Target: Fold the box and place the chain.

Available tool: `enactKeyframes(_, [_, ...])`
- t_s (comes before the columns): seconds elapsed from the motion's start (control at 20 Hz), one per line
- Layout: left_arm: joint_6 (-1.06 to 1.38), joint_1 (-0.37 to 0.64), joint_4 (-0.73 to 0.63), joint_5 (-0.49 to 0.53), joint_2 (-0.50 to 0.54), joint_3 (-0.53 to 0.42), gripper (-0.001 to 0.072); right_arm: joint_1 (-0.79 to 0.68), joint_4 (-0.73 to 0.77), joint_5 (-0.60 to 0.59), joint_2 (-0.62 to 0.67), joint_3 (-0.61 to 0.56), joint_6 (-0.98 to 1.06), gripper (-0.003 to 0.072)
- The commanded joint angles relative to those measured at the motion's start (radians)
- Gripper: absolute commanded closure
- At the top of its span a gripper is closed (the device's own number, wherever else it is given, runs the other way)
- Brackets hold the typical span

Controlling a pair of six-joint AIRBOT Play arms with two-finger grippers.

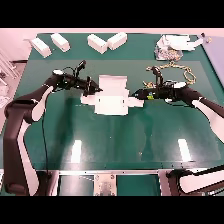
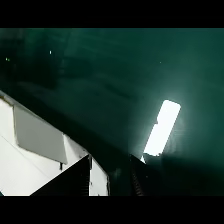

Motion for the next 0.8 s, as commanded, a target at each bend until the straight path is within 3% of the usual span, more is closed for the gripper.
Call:
enactKeyframes(0.0, [0.127,0.001,-0.015,-0.019,0.000,0.000,0.0698,-0.011,0.001,-0.004,0.000,0.000,0.000,0.0385])
enactKeyframes(0.4, [0.161,0.044,-0.040,0.007,0.011,-0.004,0.0698,-0.062,0.002,-0.095,0.000,-0.001,-0.003,0.0383])
enactKeyframes(0.75, [0.364,0.043,-0.092,0.186,0.121,-0.244,0.0698,-0.063,0.034,-0.143,0.000,0.000,-0.071,0.0383])
